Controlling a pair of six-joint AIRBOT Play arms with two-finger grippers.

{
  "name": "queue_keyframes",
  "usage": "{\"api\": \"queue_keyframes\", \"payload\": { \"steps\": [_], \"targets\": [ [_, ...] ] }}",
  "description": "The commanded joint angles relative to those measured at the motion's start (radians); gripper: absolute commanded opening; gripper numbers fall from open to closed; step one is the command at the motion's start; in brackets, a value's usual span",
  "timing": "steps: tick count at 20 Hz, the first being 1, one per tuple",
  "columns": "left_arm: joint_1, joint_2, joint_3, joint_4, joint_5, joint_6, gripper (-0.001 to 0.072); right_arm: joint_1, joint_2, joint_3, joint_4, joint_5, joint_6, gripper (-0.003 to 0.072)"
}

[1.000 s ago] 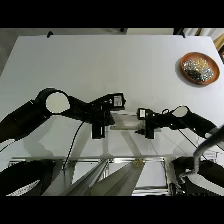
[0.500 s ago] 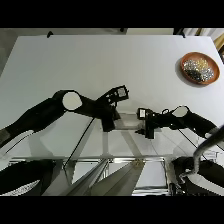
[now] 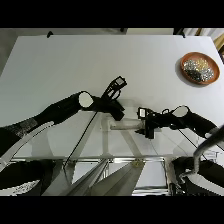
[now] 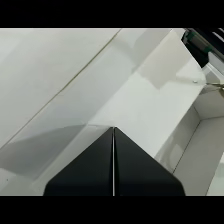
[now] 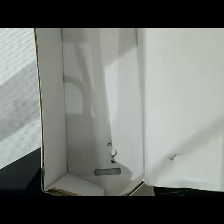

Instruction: Fold the box and place the chain.

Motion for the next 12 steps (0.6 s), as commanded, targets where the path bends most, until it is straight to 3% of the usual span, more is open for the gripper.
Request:
{"api": "queue_keyframes", "payload": {
  "steps": [1,8,12],
  "targets": [
    [-0.001,-0.019,-0.001,-0.006,0.011,-0.024,0.0004,0.000,0.000,0.000,-0.001,0.001,-0.002,0.0341],
    [0.000,0.035,-0.001,0.000,0.010,-0.023,0.0005,0.000,0.000,0.000,-0.001,0.001,-0.002,0.0341],
    [0.000,0.143,-0.001,0.192,-0.051,-0.035,0.0004,0.000,0.000,0.000,-0.001,0.001,-0.002,0.0341]
  ]
}}
